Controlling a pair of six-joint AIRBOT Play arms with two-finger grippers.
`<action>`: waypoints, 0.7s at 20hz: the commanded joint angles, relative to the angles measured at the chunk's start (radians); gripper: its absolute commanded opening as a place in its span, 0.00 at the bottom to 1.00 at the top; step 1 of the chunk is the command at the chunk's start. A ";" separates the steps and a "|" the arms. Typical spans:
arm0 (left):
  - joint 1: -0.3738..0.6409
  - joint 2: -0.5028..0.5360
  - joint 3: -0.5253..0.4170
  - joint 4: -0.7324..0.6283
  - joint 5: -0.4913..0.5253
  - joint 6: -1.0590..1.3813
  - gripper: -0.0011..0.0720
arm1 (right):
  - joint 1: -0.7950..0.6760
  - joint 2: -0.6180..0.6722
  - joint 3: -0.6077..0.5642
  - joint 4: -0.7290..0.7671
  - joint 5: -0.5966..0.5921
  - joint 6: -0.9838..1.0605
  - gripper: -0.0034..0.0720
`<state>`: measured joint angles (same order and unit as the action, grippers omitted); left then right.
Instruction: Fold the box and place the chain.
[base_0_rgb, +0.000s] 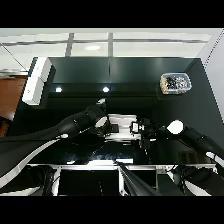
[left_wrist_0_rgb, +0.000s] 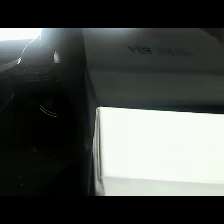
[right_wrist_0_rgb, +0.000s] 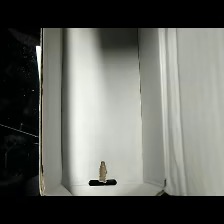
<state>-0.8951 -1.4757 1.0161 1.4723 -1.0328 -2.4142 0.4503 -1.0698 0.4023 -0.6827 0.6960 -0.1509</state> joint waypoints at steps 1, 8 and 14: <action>-0.002 -0.001 0.001 -0.018 0.023 -0.002 0.07 | 0.000 0.001 0.000 0.002 0.000 0.001 0.68; -0.004 0.000 0.001 -0.019 0.027 -0.002 0.18 | 0.000 0.001 0.000 0.002 0.000 0.001 0.68; 0.015 0.000 0.040 -0.010 -0.008 -0.002 0.60 | 0.000 0.000 0.000 0.002 0.000 0.001 0.68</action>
<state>-0.8890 -1.4761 1.0401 1.4559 -1.0332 -2.4176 0.4503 -1.0698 0.4023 -0.6807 0.6956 -0.1493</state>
